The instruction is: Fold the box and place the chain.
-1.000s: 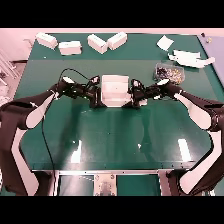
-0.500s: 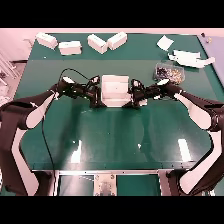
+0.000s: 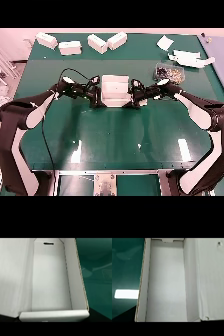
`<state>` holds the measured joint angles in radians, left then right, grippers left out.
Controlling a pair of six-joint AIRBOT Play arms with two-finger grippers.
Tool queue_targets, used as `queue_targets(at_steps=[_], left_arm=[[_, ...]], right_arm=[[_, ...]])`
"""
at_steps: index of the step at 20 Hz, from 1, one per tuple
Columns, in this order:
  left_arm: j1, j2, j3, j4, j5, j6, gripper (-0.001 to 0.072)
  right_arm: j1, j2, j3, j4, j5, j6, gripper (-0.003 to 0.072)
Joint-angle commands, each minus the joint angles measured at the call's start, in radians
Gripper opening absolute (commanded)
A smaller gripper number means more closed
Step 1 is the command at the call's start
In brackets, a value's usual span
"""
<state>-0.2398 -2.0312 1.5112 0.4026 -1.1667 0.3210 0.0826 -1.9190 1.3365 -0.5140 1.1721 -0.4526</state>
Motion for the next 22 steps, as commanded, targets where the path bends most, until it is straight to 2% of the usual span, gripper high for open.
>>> queue_targets(at_steps=[1, 9, 10, 11, 13, 18, 22], left_arm=[[0.0, 0.0, 0.0, 0.0, 0.0, 0.0, 0.0465], [-0.001, 0.0, 0.0, 0.001, -0.001, 0.0, 0.0465], [-0.001, 0.0, 0.0, 0.001, -0.001, 0.0, 0.0465], [0.0, 0.0, 0.0, 0.001, -0.001, 0.0, 0.0465], [0.0, 0.0, 0.0, 0.001, -0.001, 0.0, 0.0465], [0.0, 0.0, 0.0, 0.001, 0.0, 0.0, 0.0465], [0.0, 0.0, 0.0, 0.001, 0.009, 0.001, 0.0465]], right_arm=[[0.001, 0.0, 0.0, 0.001, -0.001, 0.0, 0.0558], [-0.001, 0.0, 0.003, 0.008, -0.001, 0.0, 0.0563], [-0.001, 0.004, 0.01, 0.007, 0.0, 0.01, 0.0691], [-0.001, 0.015, 0.013, 0.003, 0.004, 0.02, 0.072], [-0.001, 0.047, 0.016, -0.013, 0.015, 0.026, 0.072], [-0.008, 0.101, 0.016, -0.168, 0.077, 0.094, 0.072], [-0.047, 0.108, 0.016, -0.187, 0.129, 0.142, 0.072]])
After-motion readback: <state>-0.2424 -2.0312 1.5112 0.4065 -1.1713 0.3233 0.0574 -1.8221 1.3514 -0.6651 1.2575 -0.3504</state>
